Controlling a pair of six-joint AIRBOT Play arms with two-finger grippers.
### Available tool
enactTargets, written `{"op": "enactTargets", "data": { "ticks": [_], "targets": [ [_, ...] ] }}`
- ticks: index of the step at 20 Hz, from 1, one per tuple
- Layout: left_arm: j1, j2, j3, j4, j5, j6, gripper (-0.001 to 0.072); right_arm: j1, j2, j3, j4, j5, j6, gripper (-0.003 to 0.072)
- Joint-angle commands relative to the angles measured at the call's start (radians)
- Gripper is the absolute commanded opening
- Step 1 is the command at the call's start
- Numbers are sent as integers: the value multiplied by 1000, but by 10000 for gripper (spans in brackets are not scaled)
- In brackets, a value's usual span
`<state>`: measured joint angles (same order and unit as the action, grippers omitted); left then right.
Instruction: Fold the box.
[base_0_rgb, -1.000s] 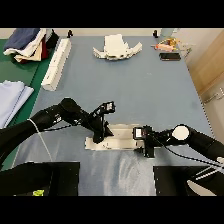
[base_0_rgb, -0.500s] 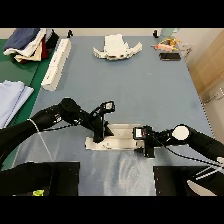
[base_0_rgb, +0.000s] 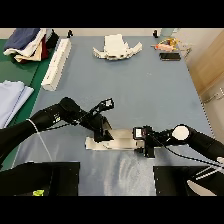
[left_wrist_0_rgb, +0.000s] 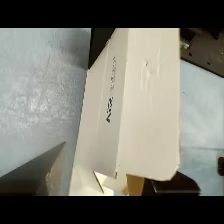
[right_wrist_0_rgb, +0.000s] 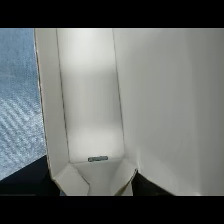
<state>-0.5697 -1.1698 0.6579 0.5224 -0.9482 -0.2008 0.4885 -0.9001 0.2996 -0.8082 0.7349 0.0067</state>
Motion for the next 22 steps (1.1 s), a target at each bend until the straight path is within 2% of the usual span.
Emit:
{"op": "enactTargets", "data": {
  "ticks": [1,4,5,6,7,9,10,13,18,20,22],
  "targets": [
    [29,58,1,179,-87,-290,542,0,0,0,1,0,0,474],
    [87,147,1,342,-205,-624,519,0,0,0,1,0,0,474],
    [103,170,1,349,-251,-705,314,0,0,0,1,0,0,474],
    [111,190,1,343,-293,-758,34,0,0,0,1,0,0,474],
    [107,201,0,324,-314,-774,16,0,0,0,1,0,0,475],
    [68,203,0,198,-299,-866,15,0,0,0,1,0,0,474],
    [29,199,0,127,-254,-874,15,0,0,0,1,0,0,474],
    [-103,172,8,-32,14,-882,15,0,0,0,0,-1,0,474],
    [-117,129,22,-55,332,-1059,15,0,0,0,1,-1,0,474],
    [-114,74,22,-50,363,-1094,14,0,0,0,1,-1,0,474],
    [-114,0,22,-47,341,-1136,14,0,0,0,1,-1,0,474]
  ]
}}
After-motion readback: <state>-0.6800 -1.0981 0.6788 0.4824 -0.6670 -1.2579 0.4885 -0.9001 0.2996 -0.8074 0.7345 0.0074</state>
